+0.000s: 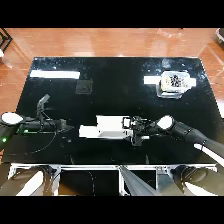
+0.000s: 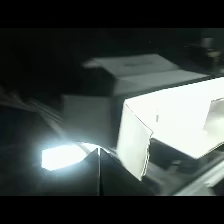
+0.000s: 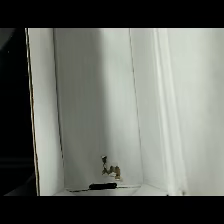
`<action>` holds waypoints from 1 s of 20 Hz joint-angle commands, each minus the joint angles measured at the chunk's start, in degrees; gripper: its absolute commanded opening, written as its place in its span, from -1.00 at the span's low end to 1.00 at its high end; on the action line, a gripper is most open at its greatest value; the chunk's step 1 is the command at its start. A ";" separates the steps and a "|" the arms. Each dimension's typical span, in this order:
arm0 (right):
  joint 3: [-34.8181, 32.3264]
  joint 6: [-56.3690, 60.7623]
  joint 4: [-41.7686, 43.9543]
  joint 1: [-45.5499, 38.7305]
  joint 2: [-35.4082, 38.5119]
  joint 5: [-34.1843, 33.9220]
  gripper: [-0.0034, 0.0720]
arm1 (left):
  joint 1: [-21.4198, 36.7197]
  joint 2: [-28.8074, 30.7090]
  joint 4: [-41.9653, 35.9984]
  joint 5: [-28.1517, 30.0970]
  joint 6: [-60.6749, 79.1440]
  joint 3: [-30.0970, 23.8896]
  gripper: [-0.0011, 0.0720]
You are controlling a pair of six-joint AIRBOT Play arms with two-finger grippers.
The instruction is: Fold the box and place the chain.
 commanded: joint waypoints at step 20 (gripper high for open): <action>0.02 0.02 0.00 0.02 -0.02 -0.02 0.23 | -16.15 -9.33 -10.93 -2.38 3.30 3.65 0.81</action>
